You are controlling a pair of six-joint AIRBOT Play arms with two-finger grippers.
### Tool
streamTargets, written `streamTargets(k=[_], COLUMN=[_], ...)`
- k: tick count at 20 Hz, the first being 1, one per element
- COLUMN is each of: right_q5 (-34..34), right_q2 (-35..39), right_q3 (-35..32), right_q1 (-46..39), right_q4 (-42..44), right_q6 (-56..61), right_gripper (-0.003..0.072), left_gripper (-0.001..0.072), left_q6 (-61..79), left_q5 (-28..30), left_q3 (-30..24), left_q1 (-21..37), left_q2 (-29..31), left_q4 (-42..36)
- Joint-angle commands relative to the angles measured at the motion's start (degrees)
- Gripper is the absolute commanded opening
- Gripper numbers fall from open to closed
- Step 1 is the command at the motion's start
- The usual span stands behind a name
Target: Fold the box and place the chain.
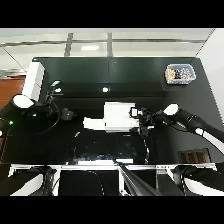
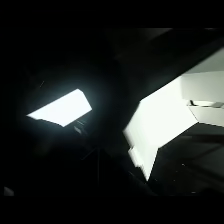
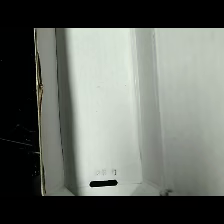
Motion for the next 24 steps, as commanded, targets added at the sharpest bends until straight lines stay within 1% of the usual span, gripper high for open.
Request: streamTargets(k=[1, 3, 5, 8, 11, 13, 14, 16, 19, 20, 21, 22, 23, 24], right_q5=[0.0, 0.0, 0.0, 0.1, 0.1, 0.0, 0.1, 0.1, 0.0, 0.1, 0.0, 0.1, 0.1, 0.1], right_q2=[0.0, 0.0, 0.0, 0.0, 0.0, 0.0, 0.0, 0.0, 0.0, 0.0, 0.0, 0.0, 0.0, 0.0], right_q3=[0.1, 0.1, 0.1, 0.1, 0.1, 0.1, 0.1, 0.1, 0.1, 0.1, 0.1, 0.1, 0.1, 0.1], right_q1=[0.0, 0.0, 0.0, 0.0, 0.0, 0.0, 0.0, 0.0, 0.0, 0.0, 0.0, 0.0, 0.0, 0.0], right_q4=[0.0, 0.0, 0.0, 0.0, 0.0, 0.0, 0.0, 0.0, 0.0, 0.0, 0.0, 0.0, 0.0, 0.0], right_q6=[0.0, 0.0, 0.0, 0.0, 0.0, 0.0, 0.0, 0.0, 0.0, 0.0, 0.0, 0.0, 0.0, 0.0], right_gripper=[0.0244, 0.0244, 0.0244, 0.0244, 0.0244, 0.0244, 0.0244, 0.0244, 0.0244, 0.0244, 0.0244, 0.0244, 0.0244, 0.0244], left_gripper=[0.0028, 0.0028, 0.0028, 0.0028, 0.0028, 0.0028, 0.0028, 0.0029, 0.0034, 0.0105, 0.0308, 0.0538, 0.0638, 0.0639], left_q6=[-11.8, -11.2, -10.4, -5.7, -4.3, -3.1, -1.4, 0.3, 2.8, 4.2, 4.3, 4.3, 4.2, 4.2], left_q5=[-11.2, -10.7, -8.3, -4.9, -1.7, -1.6, -2.6, -4.9, -6.7, -7.3, -7.5, -7.6, -7.6, -7.8], left_q3=[-2.5, -2.9, -2.9, -2.9, -2.2, -1.4, -0.9, -0.2, 0.4, 0.8, 1.4, 2.2, 3.0, 3.8], left_q1=[10.0, 9.3, 6.7, 0.4, -6.1, -8.2, -8.8, -8.9, -8.9, -8.9, -8.9, -8.9, -8.9, -9.0], left_q2=[-4.8, -9.3, -13.1, -16.5, -18.1, -18.5, -18.5, -18.5, -18.5, -18.5, -18.5, -18.5, -18.5, -18.5], left_q4=[-8.5, -10.6, -14.0, -21.7, -22.4, -22.4, -22.4, -22.4, -23.4, -24.5, -25.0, -25.0, -25.0, -25.2])
